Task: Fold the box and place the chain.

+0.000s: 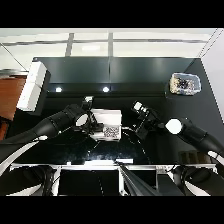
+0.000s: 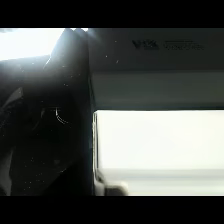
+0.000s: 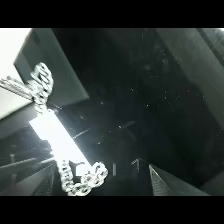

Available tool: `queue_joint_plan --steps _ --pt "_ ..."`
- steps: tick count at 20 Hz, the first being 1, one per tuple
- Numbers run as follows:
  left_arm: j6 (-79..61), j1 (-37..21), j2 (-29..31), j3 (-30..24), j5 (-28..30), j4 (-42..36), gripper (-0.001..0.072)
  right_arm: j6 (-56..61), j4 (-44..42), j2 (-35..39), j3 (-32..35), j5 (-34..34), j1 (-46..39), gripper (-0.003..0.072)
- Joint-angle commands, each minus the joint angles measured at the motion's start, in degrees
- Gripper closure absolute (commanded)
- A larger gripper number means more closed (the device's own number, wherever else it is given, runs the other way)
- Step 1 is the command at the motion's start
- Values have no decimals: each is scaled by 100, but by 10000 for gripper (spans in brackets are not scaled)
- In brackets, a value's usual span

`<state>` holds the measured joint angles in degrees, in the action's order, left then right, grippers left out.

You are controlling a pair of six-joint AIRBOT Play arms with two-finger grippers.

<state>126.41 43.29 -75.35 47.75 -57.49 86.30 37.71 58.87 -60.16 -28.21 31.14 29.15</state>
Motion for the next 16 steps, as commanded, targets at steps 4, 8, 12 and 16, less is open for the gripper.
queue_joint_plan --steps 4,8,12,16 --pt "2 2 2 7 -2 0 680 -212 116 -356 83 -466 527 216" --pt "0 2 2 7 -4 -2 679 -212 96 -411 85 -463 597 217" --pt "0 2 2 7 -9 -2 680 -210 96 -452 85 -463 597 218" --pt "0 2 2 7 -7 -2 680 -197 94 -455 85 -435 597 513"
